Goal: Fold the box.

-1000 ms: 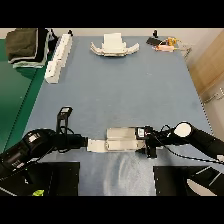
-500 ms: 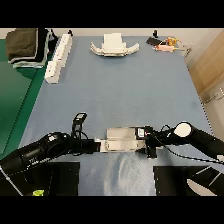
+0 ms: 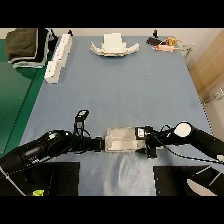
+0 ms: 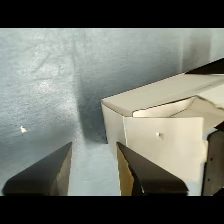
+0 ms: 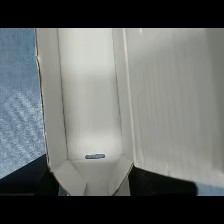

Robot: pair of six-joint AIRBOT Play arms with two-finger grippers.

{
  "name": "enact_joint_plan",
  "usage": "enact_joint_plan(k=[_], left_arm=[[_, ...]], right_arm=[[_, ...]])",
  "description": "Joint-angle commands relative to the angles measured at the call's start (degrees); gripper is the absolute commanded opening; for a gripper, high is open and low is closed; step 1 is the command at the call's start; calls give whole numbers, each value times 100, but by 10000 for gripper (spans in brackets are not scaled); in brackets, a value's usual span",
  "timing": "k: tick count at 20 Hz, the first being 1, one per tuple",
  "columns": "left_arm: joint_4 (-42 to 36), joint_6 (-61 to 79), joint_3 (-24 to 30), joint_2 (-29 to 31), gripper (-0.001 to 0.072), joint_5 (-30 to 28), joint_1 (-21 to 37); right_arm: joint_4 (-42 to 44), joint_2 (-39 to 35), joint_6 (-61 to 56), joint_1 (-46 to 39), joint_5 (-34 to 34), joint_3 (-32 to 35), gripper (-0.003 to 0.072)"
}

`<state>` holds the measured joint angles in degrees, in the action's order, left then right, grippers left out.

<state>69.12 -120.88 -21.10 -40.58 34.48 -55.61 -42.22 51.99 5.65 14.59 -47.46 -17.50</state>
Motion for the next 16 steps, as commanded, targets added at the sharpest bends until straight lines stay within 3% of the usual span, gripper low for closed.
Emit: enact_joint_plan(k=[1, 9, 13, 16], left_arm=[[-17, 2, -240, -2, 402, 90, -2], [-562, -7, -348, -166, 402, 17, -11], [-621, -2, -348, -422, 403, -442, -11], [-634, -63, -461, -713, 403, -98, -13]], right_arm=[[2, -4, 0, 2, -2, -7, 511], [2, -4, 0, 2, -2, -7, 511], [2, -4, 0, 2, -4, -7, 511], [0, -4, 0, 2, -2, -7, 511]])
